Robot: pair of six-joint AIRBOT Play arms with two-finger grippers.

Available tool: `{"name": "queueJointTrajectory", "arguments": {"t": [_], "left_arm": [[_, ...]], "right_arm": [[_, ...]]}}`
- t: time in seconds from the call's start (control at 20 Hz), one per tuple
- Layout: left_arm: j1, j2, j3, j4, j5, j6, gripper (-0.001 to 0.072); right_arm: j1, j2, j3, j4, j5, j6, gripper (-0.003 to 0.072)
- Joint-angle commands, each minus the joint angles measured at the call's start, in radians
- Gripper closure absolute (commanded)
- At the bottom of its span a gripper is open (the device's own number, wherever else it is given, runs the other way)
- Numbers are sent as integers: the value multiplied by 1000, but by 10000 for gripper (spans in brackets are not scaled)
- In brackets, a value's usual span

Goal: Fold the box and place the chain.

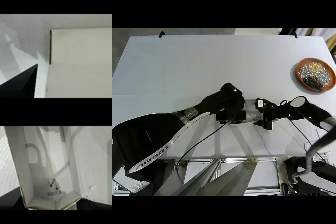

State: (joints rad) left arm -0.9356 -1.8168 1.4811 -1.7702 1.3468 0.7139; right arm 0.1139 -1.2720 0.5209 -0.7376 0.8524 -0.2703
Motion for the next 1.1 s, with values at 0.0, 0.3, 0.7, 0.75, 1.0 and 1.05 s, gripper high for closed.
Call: {"name": "queueJointTrajectory", "arguments": {"t": [0.0, 0.3, 0.7, 0.75, 1.0, 1.05], "left_arm": [[6, 27, 0, -6, 32, 52, 173], [53, 146, 0, -2, -44, 148, 173], [117, 290, -23, 31, -83, 662, 173], [128, 305, -50, 28, -92, 788, 170], [225, 420, -346, -205, -241, 1632, 9], [244, 447, -414, -244, -271, 1818, 8]], "right_arm": [[0, 0, 0, 1, 0, 1, 394], [0, 0, 0, 1, 0, 1, 394], [0, 0, 0, 1, 0, 1, 394], [0, 0, 0, 1, 0, 1, 394], [0, 0, 0, 1, 0, 1, 394], [0, 0, 0, 1, 0, 1, 394]]}}
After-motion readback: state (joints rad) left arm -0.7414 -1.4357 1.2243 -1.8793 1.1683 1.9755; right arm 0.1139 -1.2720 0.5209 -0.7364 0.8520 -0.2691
